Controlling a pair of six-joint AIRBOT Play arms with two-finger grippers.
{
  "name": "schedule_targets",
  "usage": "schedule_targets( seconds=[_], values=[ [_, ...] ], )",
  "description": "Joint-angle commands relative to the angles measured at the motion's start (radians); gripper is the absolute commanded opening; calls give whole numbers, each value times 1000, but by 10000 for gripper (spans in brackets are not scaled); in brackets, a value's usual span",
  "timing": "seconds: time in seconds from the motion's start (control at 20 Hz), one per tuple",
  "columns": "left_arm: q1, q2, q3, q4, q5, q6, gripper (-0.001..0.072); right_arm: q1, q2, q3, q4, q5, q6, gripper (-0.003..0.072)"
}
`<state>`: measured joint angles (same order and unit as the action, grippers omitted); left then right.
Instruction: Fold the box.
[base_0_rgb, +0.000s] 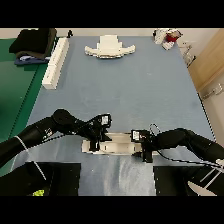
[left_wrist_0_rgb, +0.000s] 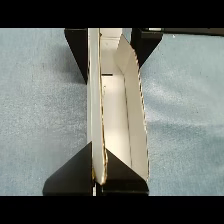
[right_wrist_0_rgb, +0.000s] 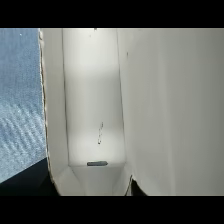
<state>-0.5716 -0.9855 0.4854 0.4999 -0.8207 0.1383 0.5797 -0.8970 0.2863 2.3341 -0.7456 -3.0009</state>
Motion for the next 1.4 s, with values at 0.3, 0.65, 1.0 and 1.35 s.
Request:
schedule_targets(
  seconds=[0.3,0.65,1.0,1.35],
  values=[
    [-2,0,0,-32,-13,-1,14,0,0,1,0,0,0,513],
    [0,0,0,-29,-4,-33,326,0,1,1,0,0,0,513],
    [0,60,1,123,3,-329,623,0,0,1,0,0,0,513],
    [-1,289,0,579,-217,-1067,44,0,0,1,0,0,0,513]
  ],
)
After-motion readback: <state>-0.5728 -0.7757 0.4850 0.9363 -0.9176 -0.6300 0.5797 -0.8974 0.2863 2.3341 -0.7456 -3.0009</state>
